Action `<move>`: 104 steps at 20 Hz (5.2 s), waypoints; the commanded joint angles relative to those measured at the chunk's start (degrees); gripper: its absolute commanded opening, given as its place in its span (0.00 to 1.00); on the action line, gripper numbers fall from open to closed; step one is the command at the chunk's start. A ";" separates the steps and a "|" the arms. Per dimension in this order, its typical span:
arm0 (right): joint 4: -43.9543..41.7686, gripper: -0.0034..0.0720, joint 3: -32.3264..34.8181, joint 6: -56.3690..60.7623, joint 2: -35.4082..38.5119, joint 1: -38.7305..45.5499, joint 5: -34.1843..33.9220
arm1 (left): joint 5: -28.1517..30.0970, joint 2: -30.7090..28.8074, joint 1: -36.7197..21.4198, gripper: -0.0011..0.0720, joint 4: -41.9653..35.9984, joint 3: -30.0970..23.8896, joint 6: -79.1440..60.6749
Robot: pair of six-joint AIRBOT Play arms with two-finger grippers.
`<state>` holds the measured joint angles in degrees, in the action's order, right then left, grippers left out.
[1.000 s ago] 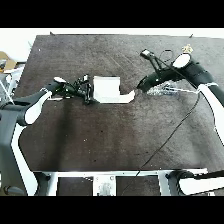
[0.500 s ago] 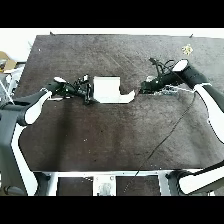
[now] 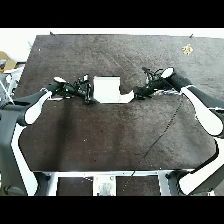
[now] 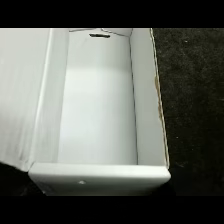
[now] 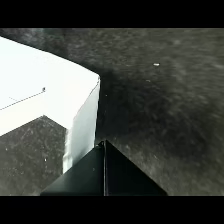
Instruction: Fold the box and place the chain.
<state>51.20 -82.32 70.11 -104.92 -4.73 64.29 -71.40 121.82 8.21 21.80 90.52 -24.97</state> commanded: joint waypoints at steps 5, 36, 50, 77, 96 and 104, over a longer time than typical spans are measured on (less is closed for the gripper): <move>-9.60 0.05 0.02 -3.37 -3.74 -0.42 -0.04 | 0.00 -0.04 -0.04 0.24 0.00 0.02 0.04; -8.26 0.71 -8.13 1.20 -2.36 -5.62 3.80 | 0.02 -0.04 -0.04 0.24 0.02 0.02 0.04; 14.73 0.71 -15.54 16.09 -3.15 -14.93 -0.37 | 0.00 -0.04 -0.04 0.24 0.00 0.02 0.04; 41.16 0.54 -23.85 44.19 -9.46 -24.41 6.49 | -0.15 -0.04 -0.04 0.24 0.00 0.02 0.04; 44.24 0.31 -31.67 47.63 -14.73 -24.94 11.76 | -0.17 -0.04 -0.04 0.24 0.02 0.02 0.04; 43.47 0.05 -30.10 47.58 -14.84 -24.96 9.88 | -0.15 -0.04 -0.04 0.24 0.00 0.02 0.04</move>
<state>95.00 -113.27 117.97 -119.72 -29.69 74.98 -71.29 121.82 8.21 21.89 90.52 -24.80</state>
